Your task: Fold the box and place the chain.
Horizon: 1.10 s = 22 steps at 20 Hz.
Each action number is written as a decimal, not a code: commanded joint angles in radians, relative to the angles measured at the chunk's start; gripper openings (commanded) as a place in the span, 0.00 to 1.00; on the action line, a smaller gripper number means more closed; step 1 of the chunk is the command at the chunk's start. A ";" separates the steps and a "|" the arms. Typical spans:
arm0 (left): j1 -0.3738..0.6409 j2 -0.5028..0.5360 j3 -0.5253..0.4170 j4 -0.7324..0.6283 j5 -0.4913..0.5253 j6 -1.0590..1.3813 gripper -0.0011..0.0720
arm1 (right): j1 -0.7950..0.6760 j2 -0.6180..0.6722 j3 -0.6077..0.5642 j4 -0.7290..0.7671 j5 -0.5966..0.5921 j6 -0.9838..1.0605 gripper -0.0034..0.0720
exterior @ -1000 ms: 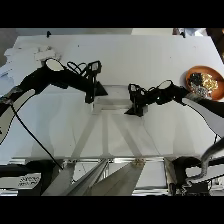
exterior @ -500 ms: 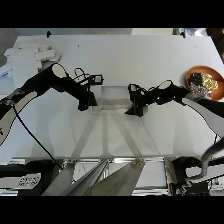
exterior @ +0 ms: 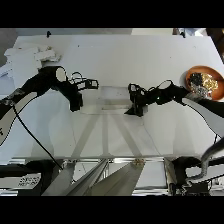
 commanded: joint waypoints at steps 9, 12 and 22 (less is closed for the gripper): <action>0.029 0.132 0.000 -0.250 0.002 0.100 0.02 | 0.000 -0.001 0.000 0.000 0.000 0.000 0.45; 0.028 0.143 0.000 -0.388 -0.002 0.230 0.02 | 0.000 -0.001 0.000 0.000 0.000 0.000 0.45; -0.038 0.079 0.000 -0.445 0.099 0.590 0.83 | 0.000 -0.001 0.000 0.000 0.000 0.000 0.45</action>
